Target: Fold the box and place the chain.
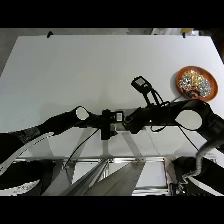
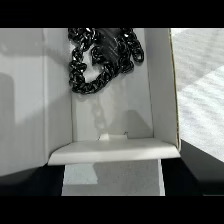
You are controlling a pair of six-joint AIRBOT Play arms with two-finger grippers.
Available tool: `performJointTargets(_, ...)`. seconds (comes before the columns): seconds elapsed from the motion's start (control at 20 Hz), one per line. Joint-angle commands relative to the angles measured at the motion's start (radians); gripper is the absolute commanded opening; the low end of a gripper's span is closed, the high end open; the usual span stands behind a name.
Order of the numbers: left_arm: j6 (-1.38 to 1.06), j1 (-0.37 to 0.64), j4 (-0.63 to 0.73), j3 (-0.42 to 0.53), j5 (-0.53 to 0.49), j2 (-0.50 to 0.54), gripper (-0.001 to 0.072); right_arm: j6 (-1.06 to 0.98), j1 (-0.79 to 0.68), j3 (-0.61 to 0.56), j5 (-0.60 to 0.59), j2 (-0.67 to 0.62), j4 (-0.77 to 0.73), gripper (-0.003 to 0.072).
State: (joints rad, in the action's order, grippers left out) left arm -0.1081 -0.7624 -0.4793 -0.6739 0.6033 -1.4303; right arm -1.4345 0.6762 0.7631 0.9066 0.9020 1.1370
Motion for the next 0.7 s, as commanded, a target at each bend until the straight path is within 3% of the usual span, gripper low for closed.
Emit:
performJointTargets(0.0, 0.0, 0.0, 0.0, 0.0, 0.0, 0.0, 0.0212, -0.008, 0.01, 0.001, 0.003, 0.04, -0.001, 0.0016)
performJointTargets(0.1, 0.0, 0.0, 0.0, 0.0, 0.0, 0.0, 0.0212, -0.008, 0.01, 0.001, 0.005, 0.066, -0.001, 0.0045)
performJointTargets(0.25, 0.0, 0.0, 0.0, 0.0, 0.0, 0.0, 0.0212, -0.004, 0.009, 0.005, 0.011, 0.073, -0.001, 0.0193)
performJointTargets(0.45, 0.0, 0.0, 0.0, 0.0, 0.0, 0.0, 0.0212, -0.004, -0.005, 0.101, 0.122, 0.072, 0.098, 0.0197)
performJointTargets(0.65, 0.0, 0.0, 0.0, 0.0, 0.0, 0.0, 0.0212, -0.004, -0.151, 0.224, 0.211, 0.072, 0.167, 0.0147)
